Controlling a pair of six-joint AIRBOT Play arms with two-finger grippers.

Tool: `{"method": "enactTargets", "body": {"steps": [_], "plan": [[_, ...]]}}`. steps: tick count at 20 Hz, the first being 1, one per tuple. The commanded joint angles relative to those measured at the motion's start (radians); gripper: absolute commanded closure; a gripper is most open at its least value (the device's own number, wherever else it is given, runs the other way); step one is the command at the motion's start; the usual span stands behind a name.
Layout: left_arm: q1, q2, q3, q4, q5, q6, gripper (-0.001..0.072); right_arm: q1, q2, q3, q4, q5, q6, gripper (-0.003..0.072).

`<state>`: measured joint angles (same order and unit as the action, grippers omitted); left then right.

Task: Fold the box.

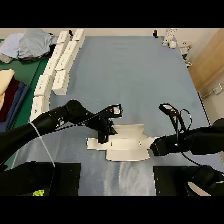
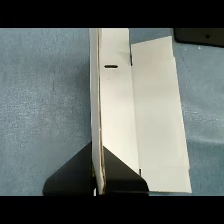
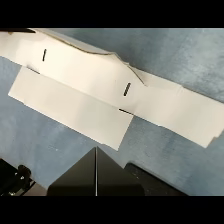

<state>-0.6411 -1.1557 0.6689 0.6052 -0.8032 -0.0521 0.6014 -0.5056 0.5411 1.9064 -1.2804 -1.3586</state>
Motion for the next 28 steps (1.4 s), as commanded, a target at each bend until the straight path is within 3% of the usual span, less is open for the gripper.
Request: {"method": "enactTargets", "body": {"steps": [1,8,12,17,18,19,20,25,28], "plan": [[-0.001,0.0,0.0,0.0,-0.003,0.0,0.0696,0.067,0.0,-0.014,-0.045,0.024,0.027,0.0684],[-0.001,0.0,0.0,0.0,-0.038,0.0,0.0697,0.068,0.0,-0.052,-0.063,0.05,-0.089,0.0684],[-0.001,0.0,0.0,0.0,-0.038,0.0,0.0697,0.075,0.0,-0.061,-0.048,0.072,-0.278,0.0684],[-0.001,0.0,0.0,0.0,-0.038,0.0,0.0697,0.369,0.0,-0.07,-0.085,0.08,-0.422,0.0673],[-0.001,0.0,0.0,0.0,-0.038,0.0,0.0697,0.441,-0.008,-0.082,-0.102,0.101,-0.423,0.0503],[-0.001,0.0,0.0,0.0,-0.035,0.0,0.0697,0.507,-0.026,-0.093,-0.152,0.127,-0.422,0.0222],[0.0,0.0,0.0,0.0,-0.034,0.0,0.0697,0.554,-0.05,-0.1,-0.211,0.155,-0.422,0.0097],[-0.001,0.0,0.0,0.0,-0.037,0.0,0.0696,0.602,-0.239,-0.103,-0.386,0.333,-0.383,0.0088],[-0.001,0.0,0.0,0.0,-0.036,0.0,0.0697,0.602,-0.338,-0.102,-0.477,0.366,-0.285,0.0089]]}}
